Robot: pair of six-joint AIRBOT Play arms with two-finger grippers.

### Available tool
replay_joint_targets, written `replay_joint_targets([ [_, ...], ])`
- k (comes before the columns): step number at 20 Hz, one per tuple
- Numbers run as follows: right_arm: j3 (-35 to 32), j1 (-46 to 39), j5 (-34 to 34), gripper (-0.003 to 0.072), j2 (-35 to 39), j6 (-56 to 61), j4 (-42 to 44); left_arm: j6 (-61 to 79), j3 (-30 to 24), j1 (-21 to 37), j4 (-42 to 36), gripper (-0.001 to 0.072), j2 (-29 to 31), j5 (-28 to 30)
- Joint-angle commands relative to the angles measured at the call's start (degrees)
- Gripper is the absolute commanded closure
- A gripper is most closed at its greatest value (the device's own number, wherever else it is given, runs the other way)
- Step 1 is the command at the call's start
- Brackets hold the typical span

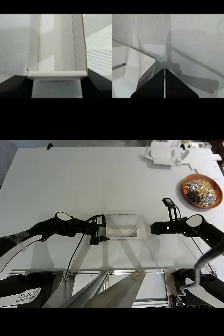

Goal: Fold the box and place the chain.

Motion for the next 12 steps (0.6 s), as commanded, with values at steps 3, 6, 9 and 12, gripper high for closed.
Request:
replay_joint_targets([
  [3, -0.02, 0.52, 4.79, 0.0672, -1.22, 0.33, 3.74, 0.00, 0.02, 0.02, 0.00, 0.0501, 0.00, 0.02],
  [6, -0.02, 3.58, 5.25, 0.0672, -1.20, 0.31, 3.89, 0.00, 0.02, 0.02, 0.02, 0.0501, 0.00, 0.02],
  [9, -0.02, 4.81, 6.14, 0.0671, -0.76, 0.28, 4.96, 0.00, 0.02, 0.02, 0.00, 0.0500, 0.00, 0.02],
  [12, -0.02, 4.81, 6.21, 0.0529, 1.70, 0.33, 5.77, 0.00, 0.02, 0.02, 0.00, 0.0501, 0.00, 0.02],
])
